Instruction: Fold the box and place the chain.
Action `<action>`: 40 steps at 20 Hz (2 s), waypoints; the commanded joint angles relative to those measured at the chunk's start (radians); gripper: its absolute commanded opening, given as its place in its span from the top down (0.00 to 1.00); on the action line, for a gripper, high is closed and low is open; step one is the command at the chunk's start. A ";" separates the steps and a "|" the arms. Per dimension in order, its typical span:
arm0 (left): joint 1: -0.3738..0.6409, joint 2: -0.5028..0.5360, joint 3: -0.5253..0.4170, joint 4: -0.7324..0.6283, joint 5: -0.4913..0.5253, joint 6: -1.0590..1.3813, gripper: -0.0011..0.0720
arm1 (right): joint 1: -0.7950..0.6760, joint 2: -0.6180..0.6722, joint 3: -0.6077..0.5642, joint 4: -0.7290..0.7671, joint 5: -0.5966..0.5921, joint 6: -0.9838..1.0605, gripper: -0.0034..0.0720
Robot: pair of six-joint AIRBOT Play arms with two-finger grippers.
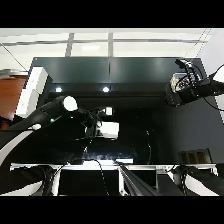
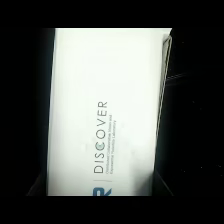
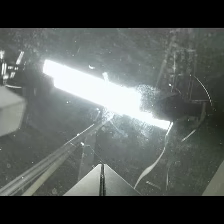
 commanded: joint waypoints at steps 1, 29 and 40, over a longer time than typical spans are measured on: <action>0.066 0.073 0.002 0.015 -0.075 -0.179 0.60 | 0.000 0.000 0.000 0.000 -0.011 0.000 0.92; 1.407 0.693 -0.327 0.321 -0.257 -0.561 0.58 | 0.000 0.000 0.000 0.031 -0.093 -0.048 0.92; 1.407 0.501 -0.327 0.379 0.074 -0.412 0.58 | 0.000 0.000 0.000 0.068 -0.092 -0.004 0.92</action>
